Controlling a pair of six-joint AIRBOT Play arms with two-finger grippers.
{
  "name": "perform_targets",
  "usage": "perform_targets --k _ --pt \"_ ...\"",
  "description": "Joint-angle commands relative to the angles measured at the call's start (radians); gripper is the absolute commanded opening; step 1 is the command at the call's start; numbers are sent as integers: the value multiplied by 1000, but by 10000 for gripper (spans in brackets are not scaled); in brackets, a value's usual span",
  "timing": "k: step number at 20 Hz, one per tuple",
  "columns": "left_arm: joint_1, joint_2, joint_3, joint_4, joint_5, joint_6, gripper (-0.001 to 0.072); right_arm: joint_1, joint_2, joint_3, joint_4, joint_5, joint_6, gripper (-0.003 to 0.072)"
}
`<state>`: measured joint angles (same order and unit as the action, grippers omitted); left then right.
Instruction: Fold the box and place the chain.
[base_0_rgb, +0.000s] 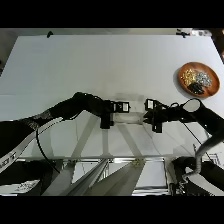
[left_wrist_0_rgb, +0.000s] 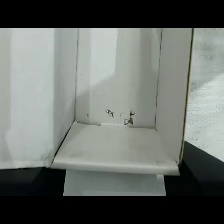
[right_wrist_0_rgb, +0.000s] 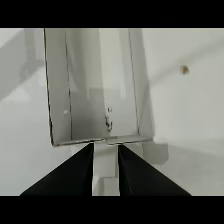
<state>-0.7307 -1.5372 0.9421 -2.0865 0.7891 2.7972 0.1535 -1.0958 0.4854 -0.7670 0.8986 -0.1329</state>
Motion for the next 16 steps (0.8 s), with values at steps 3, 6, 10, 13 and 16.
perform_targets --k 3,6,10,13,16 --pt "0 0 1 0 0 0 353 158 -3 0 37 -193 -28 155" --pt "0 0 1 0 0 0 353 170 -3 0 23 -230 -13 155" --pt "0 0 1 0 0 0 353 170 -2 0 -43 -222 82 189" --pt "0 0 1 0 0 0 353 170 29 1 -43 -201 114 11" --pt "0 0 1 0 0 0 353 170 140 1 -49 -203 154 13"
